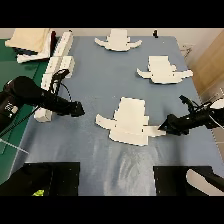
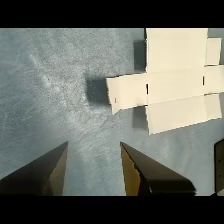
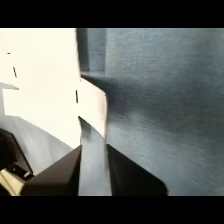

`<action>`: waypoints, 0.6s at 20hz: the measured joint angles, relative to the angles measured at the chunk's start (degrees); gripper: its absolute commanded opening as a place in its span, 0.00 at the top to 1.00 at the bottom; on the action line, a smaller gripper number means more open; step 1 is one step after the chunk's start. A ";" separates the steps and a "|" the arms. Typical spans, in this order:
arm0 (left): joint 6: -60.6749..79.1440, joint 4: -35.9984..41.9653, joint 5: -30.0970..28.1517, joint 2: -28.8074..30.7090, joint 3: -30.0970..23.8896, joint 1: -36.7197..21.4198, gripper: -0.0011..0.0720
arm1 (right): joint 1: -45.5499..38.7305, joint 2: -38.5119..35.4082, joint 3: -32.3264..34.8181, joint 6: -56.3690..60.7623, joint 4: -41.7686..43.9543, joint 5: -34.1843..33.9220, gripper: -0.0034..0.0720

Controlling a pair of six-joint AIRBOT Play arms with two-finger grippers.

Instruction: Fold the box.

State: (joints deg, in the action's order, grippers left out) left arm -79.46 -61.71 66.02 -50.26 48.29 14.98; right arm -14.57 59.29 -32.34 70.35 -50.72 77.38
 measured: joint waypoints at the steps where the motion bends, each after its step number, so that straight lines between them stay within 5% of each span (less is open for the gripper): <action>1: 0.11 0.04 0.20 -0.15 0.00 -0.20 0.30 | 0.76 -0.59 1.27 0.48 0.04 -1.70 0.56; 5: 0.44 0.20 0.83 -1.92 0.00 -0.44 0.30 | 2.78 -1.73 4.94 2.29 0.39 -5.97 0.58; 8: 0.72 0.35 0.98 -4.33 0.00 -0.55 0.30 | 3.30 -2.01 5.99 2.40 1.51 -8.13 0.72; 10: 1.11 0.59 0.98 -6.12 0.04 -0.55 0.30 | 3.45 -2.03 6.32 0.02 4.48 -9.05 0.95; 12: 1.81 1.25 0.85 -7.93 0.20 -0.55 0.30 | 3.72 -2.05 6.45 -3.39 8.15 -9.35 0.95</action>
